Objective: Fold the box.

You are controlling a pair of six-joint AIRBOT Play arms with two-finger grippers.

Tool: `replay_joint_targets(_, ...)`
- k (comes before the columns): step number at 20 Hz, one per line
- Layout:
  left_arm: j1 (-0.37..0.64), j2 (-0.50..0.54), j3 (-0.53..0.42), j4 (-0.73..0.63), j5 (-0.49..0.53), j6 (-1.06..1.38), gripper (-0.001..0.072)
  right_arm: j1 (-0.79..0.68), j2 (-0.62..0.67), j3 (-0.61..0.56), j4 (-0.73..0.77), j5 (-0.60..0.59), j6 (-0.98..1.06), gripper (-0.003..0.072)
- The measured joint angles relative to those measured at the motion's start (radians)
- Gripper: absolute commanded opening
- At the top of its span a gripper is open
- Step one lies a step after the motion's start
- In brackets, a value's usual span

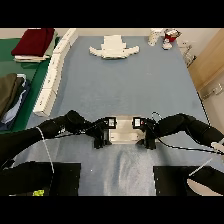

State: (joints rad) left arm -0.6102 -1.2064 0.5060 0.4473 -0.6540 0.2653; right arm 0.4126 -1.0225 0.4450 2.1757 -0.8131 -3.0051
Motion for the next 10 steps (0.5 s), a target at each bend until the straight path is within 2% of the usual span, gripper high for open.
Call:
replay_joint_targets(3, 0.0, 0.0, 0.0, 0.001, 0.0, -0.003, 0.0459, 0.0, 0.0, 0.0, 0.0, 0.0, 0.0, 0.0509)
replay_joint_targets(4, 0.0, 0.0, 0.0, 0.001, 0.0, -0.003, 0.0584, 0.0, 0.0, 0.0, 0.0, 0.0, 0.0, 0.0509)
replay_joint_targets(5, 0.0, 0.0, 0.0, 0.001, 0.002, -0.005, 0.0671, 0.0, 0.0, 0.0, 0.0, 0.0, 0.0, 0.051)
replay_joint_targets(10, -0.001, -0.001, 0.0, -0.001, 0.011, -0.019, 0.0673, 0.0, 0.0, 0.0, 0.0, 0.0, 0.001, 0.0509)
